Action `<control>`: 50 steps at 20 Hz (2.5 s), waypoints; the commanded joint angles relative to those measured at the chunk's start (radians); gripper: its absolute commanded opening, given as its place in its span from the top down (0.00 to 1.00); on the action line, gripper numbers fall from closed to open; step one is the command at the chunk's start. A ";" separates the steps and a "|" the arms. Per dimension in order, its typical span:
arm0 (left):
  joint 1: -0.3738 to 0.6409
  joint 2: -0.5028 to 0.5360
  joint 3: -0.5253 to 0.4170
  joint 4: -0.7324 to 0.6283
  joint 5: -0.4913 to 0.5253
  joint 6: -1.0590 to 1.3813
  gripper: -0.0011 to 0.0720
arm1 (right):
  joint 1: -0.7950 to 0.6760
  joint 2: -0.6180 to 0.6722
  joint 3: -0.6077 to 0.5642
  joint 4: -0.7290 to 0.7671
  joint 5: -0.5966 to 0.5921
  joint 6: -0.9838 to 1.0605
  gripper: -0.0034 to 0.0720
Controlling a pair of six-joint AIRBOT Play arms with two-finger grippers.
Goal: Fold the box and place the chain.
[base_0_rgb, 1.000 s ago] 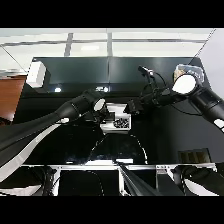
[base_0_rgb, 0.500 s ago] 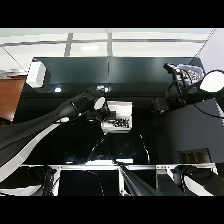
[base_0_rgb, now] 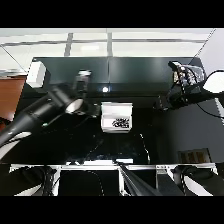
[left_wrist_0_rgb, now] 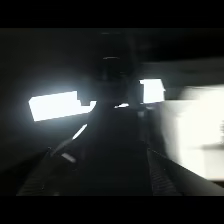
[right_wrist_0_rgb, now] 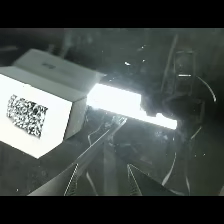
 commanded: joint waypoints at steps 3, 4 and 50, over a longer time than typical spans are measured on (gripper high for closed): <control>0.326 0.094 -0.308 -0.521 0.239 0.336 0.06 | 0.000 0.000 -0.039 -0.008 -0.071 0.000 0.47; 0.384 0.066 -0.330 -0.780 0.263 0.615 0.06 | 0.000 0.000 -0.048 -0.008 -0.079 0.000 0.47; 0.245 -0.300 -0.163 -1.076 0.311 2.305 0.37 | 0.000 0.000 -0.075 0.037 -0.230 0.014 0.47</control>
